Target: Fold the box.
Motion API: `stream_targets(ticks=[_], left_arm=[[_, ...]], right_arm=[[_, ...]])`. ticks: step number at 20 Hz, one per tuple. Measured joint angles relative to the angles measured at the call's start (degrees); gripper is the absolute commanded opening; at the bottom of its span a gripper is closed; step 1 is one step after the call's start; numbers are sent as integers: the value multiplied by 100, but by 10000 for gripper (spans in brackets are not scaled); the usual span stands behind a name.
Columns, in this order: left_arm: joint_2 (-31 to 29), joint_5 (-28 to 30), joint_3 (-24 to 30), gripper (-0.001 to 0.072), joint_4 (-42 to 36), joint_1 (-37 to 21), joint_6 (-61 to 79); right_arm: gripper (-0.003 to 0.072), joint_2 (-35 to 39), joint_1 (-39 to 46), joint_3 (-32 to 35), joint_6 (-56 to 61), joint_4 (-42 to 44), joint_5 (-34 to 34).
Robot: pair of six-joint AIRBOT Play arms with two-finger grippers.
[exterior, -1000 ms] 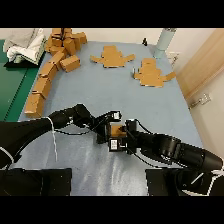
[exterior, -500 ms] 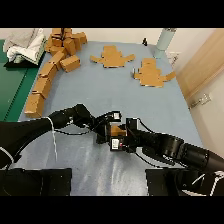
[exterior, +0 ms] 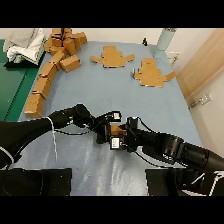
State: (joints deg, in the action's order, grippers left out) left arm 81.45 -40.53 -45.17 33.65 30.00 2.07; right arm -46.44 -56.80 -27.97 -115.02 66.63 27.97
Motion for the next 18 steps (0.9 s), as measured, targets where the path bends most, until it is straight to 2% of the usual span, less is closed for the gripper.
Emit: stream_targets(ticks=[2,3,18], left_arm=[[0,0,0,445,0,0,0],[0,0,0,445,0,0,0],[0,0,0,445,0,0,0]], right_arm=[[187,0,2,0,0,2,33],[137,-2,2,0,0,7,46],[137,-9,-28,11,-7,538,164]])
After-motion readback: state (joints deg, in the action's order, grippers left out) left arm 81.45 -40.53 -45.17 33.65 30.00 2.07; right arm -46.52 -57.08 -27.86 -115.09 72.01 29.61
